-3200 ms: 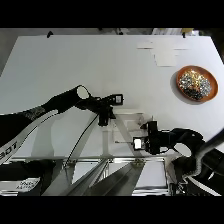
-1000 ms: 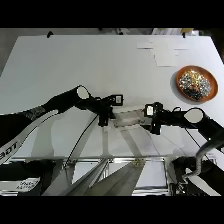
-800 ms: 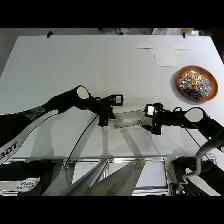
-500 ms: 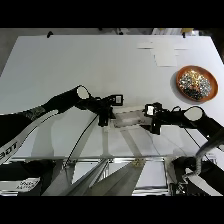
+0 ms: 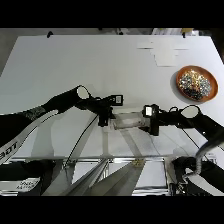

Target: Fold the box and place the chain.

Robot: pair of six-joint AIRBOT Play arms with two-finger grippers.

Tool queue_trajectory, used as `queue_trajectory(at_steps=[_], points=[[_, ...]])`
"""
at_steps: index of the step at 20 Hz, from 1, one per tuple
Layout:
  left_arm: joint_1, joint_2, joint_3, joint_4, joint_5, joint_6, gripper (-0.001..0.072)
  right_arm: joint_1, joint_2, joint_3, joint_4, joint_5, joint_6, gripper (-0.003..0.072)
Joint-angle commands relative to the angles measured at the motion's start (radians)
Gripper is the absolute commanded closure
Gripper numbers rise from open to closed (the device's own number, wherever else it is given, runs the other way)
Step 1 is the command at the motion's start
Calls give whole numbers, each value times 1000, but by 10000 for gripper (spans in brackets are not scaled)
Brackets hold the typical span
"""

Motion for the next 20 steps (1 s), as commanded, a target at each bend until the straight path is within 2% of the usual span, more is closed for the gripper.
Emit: queue_trajectory(at_steps=[1,9,10,14,15,20], points=[[0,0,0,0,1,-1,701,4,-7,-13,-11,32,-3,38],[0,0,0,0,1,-1,701,46,-16,-44,7,-32,-5,54],[0,0,0,0,2,-1,701,46,-26,-44,7,-36,-5,105],[0,0,0,0,1,-1,701,46,-56,-44,8,-56,-20,122],[0,0,0,0,1,-1,701,46,-56,-44,7,-57,-23,159],[0,0,0,0,2,-1,701,46,-76,-44,8,-76,-23,160]])
